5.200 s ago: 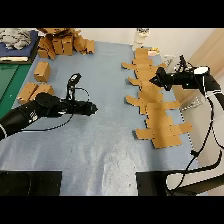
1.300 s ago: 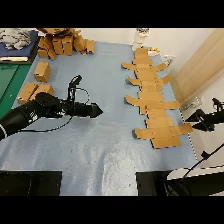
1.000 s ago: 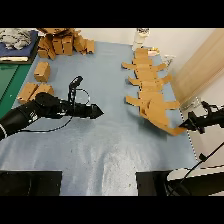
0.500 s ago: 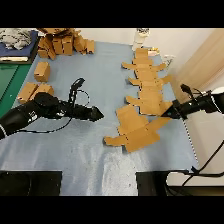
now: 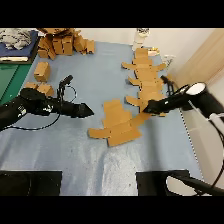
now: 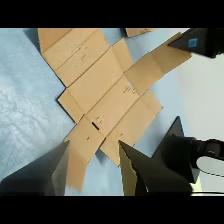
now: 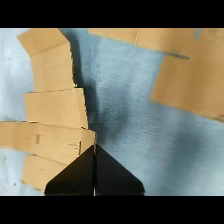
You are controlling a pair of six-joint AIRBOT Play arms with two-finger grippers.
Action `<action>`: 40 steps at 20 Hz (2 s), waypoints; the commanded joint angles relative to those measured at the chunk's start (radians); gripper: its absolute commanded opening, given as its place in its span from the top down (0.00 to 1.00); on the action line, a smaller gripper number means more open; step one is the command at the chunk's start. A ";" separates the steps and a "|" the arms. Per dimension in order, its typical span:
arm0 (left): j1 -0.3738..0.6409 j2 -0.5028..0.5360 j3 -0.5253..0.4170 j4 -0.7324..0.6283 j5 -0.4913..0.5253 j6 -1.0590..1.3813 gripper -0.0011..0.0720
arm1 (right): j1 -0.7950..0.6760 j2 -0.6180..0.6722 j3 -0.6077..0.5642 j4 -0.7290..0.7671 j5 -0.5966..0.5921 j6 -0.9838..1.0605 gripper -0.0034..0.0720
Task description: Fold the box.
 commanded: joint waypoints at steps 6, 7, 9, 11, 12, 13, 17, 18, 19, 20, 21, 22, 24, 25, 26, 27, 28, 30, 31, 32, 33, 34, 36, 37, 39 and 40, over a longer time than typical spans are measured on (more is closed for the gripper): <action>0.018 -0.001 -0.082 0.020 -0.009 0.043 0.35 | 0.238 0.172 -0.366 -0.004 -0.502 0.102 0.86; 0.018 -0.002 -0.082 0.020 -0.010 0.043 0.35 | 0.235 0.172 -0.366 -0.007 -0.475 0.101 0.67; 0.018 -0.002 -0.082 0.020 -0.010 0.047 0.35 | 0.232 0.161 -0.366 -0.036 -0.423 0.099 0.63; 0.018 -0.002 -0.082 0.021 -0.011 0.047 0.35 | 0.232 0.138 -0.365 -0.061 -0.383 0.098 0.63; 0.018 -0.002 -0.082 0.023 -0.011 0.046 0.35 | 0.232 0.118 -0.358 -0.063 -0.360 0.087 0.63; 0.018 -0.002 -0.082 0.024 -0.012 0.046 0.35 | 0.232 0.093 -0.341 -0.063 -0.330 0.069 0.63; 0.018 -0.004 -0.082 0.023 -0.020 0.045 0.35 | 0.232 0.002 -0.235 -0.063 -0.262 0.026 0.63; 0.018 -0.004 -0.082 0.023 -0.028 0.045 0.35 | 0.232 -0.014 -0.212 -0.063 -0.245 0.019 0.64; 0.018 -0.004 -0.082 0.023 -0.034 0.045 0.35 | 0.232 -0.032 -0.193 -0.063 -0.228 0.011 0.64; 0.018 -0.004 -0.082 0.024 -0.037 0.045 0.35 | 0.232 -0.048 -0.178 -0.063 -0.217 0.010 0.65; 0.018 -0.004 -0.082 0.024 -0.037 0.045 0.35 | 0.232 -0.064 -0.165 -0.063 -0.209 0.003 0.66; 0.018 -0.004 -0.082 0.024 -0.039 0.045 0.35 | 0.232 -0.074 -0.156 -0.061 -0.198 -0.003 0.75; 0.019 -0.004 -0.082 0.024 -0.049 0.046 0.36 | 0.233 -0.079 -0.150 -0.043 -0.158 -0.035 0.86; 0.024 -0.007 -0.082 0.024 -0.061 0.046 0.36 | 0.233 -0.076 -0.150 -0.014 -0.139 -0.067 0.95; 0.037 -0.015 -0.081 0.024 -0.079 0.046 0.35 | 0.234 -0.072 -0.150 0.026 -0.135 -0.104 0.95; 0.060 -0.029 -0.081 0.023 -0.104 0.046 0.35 | 0.237 -0.061 -0.150 0.082 -0.138 -0.151 0.95; 0.086 -0.048 -0.081 0.023 -0.129 0.046 0.35 | 0.244 -0.043 -0.155 0.148 -0.158 -0.198 0.95; 0.141 -0.094 -0.080 0.012 -0.184 0.069 0.35 | 0.270 0.023 -0.209 0.263 -0.264 -0.272 0.95; 0.166 -0.114 -0.080 -0.005 -0.205 0.097 0.35 | 0.286 0.064 -0.248 0.275 -0.323 -0.276 0.95; 0.183 -0.131 -0.080 -0.021 -0.213 0.119 0.35 | 0.303 0.108 -0.295 0.265 -0.373 -0.276 0.95; 0.197 -0.145 -0.077 -0.031 -0.211 0.133 0.35 | 0.309 0.143 -0.337 0.261 -0.400 -0.275 0.95; 0.205 -0.161 -0.068 -0.034 -0.210 0.146 0.35 | 0.309 0.175 -0.377 0.266 -0.407 -0.275 0.95; 0.204 -0.194 -0.031 -0.034 -0.208 0.153 0.35 | 0.309 0.211 -0.433 0.265 -0.405 -0.275 0.95; 0.203 -0.209 -0.005 -0.034 -0.202 0.160 0.35 | 0.309 0.220 -0.453 0.262 -0.402 -0.275 0.95; 0.205 -0.240 0.052 -0.032 -0.200 0.161 0.34 | 0.309 0.221 -0.474 0.263 -0.402 -0.274 0.95; 0.205 -0.257 0.080 -0.024 -0.201 0.161 0.34 | 0.309 0.221 -0.478 0.263 -0.402 -0.273 0.95</action>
